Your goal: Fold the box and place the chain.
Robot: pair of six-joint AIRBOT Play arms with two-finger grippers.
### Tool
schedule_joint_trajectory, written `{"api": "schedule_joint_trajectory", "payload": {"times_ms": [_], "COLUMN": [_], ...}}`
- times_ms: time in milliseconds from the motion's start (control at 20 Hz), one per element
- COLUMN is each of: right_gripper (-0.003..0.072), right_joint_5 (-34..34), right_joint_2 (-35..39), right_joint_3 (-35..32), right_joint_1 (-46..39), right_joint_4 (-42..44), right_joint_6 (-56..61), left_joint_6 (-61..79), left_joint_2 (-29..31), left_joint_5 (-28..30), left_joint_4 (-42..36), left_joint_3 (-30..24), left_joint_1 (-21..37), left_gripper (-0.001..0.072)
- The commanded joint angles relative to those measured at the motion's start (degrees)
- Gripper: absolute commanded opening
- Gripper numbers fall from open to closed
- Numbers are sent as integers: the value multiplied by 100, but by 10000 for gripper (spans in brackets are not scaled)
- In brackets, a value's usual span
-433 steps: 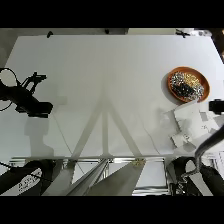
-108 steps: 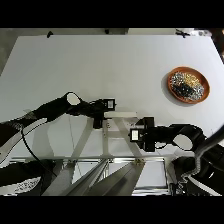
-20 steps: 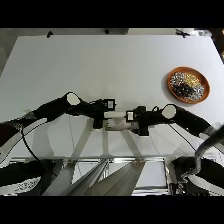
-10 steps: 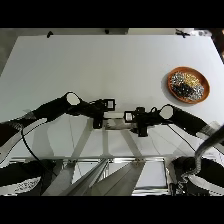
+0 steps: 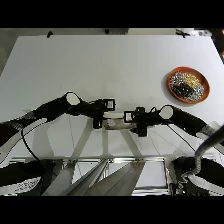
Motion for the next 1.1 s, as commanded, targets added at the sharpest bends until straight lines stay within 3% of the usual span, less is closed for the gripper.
{"api": "schedule_joint_trajectory", "payload": {"times_ms": [0,850,900,1000,1050], "right_gripper": [406,406,406,406,406], "right_joint_5": [-22,-26,-26,-26,-28], "right_joint_2": [-2,-2,-2,-2,-2], "right_joint_3": [2,2,4,2,4], "right_joint_1": [4,4,4,2,2], "right_joint_4": [-4,-4,-2,-4,-4], "right_joint_6": [15,15,15,15,13], "left_joint_6": [0,2,0,-4,-59], "left_joint_2": [2,7,20,87,133], "left_joint_5": [4,4,0,2,4], "left_joint_4": [-4,-42,-22,0,2], "left_joint_3": [-2,-2,-2,-2,-2], "left_joint_1": [-4,2,9,13,15], "left_gripper": [9,10,33,299,376]}}
